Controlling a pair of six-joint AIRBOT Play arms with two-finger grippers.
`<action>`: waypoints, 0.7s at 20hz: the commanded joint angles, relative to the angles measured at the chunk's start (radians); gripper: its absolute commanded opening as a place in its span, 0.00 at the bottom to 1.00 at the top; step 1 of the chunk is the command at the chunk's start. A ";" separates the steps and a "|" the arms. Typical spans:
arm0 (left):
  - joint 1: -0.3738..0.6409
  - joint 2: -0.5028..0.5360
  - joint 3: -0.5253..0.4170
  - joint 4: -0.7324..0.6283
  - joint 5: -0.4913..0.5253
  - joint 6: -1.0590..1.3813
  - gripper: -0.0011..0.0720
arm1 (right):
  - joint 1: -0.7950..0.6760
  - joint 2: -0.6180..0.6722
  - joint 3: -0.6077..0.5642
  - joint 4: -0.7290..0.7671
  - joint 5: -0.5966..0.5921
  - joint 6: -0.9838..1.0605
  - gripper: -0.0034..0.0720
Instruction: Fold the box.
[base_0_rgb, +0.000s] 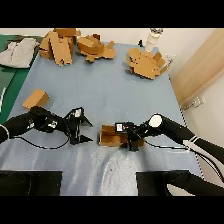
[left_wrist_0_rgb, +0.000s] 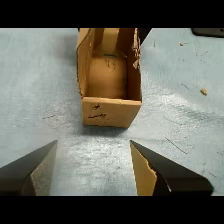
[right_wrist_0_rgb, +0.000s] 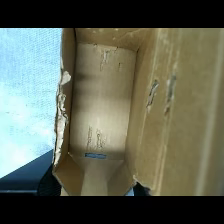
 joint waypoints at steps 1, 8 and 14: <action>-0.087 0.002 0.006 0.039 0.088 -0.095 0.98 | 0.000 0.000 0.000 0.000 0.000 0.000 0.75; -0.246 0.000 0.010 0.062 0.275 -0.114 0.98 | 0.000 0.000 0.000 0.000 0.000 0.000 0.75; -0.267 -0.003 0.016 0.008 0.312 -0.113 0.98 | 0.000 0.000 0.000 0.000 0.000 0.000 0.75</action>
